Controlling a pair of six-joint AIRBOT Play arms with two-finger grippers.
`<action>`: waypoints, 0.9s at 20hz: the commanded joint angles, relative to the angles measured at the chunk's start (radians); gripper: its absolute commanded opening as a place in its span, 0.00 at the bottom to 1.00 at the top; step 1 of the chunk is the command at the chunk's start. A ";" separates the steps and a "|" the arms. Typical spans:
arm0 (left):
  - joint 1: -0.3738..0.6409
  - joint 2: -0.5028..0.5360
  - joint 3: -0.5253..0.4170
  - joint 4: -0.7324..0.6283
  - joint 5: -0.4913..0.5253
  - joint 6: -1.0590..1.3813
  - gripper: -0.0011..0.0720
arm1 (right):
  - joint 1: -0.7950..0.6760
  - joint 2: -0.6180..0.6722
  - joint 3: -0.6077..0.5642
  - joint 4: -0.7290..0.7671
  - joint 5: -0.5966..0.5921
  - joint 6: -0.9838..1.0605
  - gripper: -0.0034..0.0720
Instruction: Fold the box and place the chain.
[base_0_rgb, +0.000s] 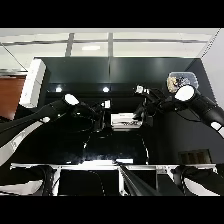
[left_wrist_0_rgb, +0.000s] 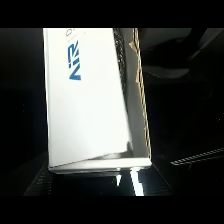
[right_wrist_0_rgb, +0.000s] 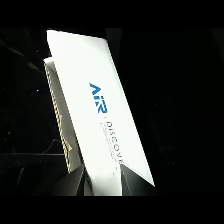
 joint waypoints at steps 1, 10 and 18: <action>-0.001 0.000 0.000 0.001 -0.001 0.000 0.78 | 0.001 0.000 -0.001 -0.008 0.024 0.005 0.36; -0.001 0.000 0.000 0.001 -0.001 0.000 0.78 | 0.001 0.000 -0.007 -0.008 0.034 0.016 0.40; -0.001 0.000 0.000 0.001 -0.001 0.000 0.78 | 0.001 0.000 -0.007 -0.009 0.040 0.016 0.40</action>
